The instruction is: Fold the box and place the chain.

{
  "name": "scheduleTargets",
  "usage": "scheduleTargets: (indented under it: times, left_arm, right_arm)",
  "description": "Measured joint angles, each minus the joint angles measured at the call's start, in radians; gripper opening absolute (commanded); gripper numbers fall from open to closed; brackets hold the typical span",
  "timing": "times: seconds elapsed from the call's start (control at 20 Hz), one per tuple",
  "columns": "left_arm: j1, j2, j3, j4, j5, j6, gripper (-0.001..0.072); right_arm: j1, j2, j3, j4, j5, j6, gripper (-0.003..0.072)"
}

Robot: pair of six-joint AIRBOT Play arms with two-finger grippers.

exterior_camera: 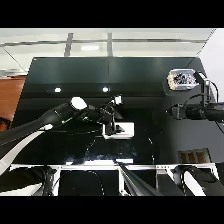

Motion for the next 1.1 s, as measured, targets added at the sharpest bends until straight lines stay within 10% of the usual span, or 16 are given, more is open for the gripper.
scheduleTargets:
  times: [1.1]
  left_arm:
    - [-0.044, -0.008, 0.003, 0.077, -0.039, -0.006, 0.0714]
  right_arm:
    - [0.000, 0.000, 0.000, -0.004, -0.007, 0.000, 0.0021]
